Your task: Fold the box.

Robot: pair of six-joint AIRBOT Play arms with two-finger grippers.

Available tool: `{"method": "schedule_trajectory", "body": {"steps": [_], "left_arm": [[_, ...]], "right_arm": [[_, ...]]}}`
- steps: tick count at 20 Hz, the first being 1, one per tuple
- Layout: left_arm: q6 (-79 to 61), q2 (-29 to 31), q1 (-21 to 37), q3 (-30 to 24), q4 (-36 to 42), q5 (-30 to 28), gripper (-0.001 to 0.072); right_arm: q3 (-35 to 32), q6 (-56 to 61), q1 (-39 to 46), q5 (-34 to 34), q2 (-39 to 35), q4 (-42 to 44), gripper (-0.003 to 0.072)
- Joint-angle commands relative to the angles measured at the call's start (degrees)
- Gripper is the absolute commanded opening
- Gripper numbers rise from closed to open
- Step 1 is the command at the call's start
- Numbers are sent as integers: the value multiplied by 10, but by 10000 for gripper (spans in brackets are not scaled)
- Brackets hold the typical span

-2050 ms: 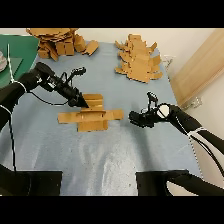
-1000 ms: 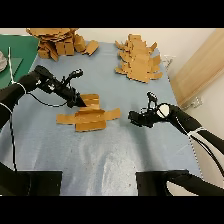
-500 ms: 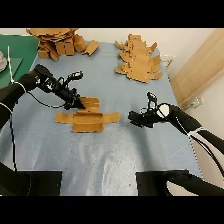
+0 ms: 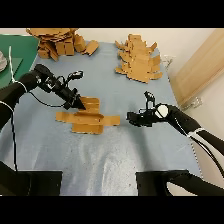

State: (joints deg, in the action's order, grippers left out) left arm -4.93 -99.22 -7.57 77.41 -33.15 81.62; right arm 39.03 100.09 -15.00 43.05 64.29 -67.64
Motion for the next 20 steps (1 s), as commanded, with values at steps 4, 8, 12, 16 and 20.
{"method": "schedule_trajectory", "body": {"steps": [4,8,12,16,20], "left_arm": [[4,-4,1,1,-8,-44,13],[4,-4,0,1,-7,-63,13],[4,-4,0,1,-7,-62,13],[4,-4,0,1,-7,-62,13],[4,-4,0,1,-7,-62,13]], "right_arm": [[7,-75,-21,-3,-80,-6,3],[7,-198,-97,71,-104,-10,3],[5,-221,-233,85,-95,-227,86],[7,-205,-276,48,-64,-331,314],[7,-210,-276,47,-62,-246,315]]}}
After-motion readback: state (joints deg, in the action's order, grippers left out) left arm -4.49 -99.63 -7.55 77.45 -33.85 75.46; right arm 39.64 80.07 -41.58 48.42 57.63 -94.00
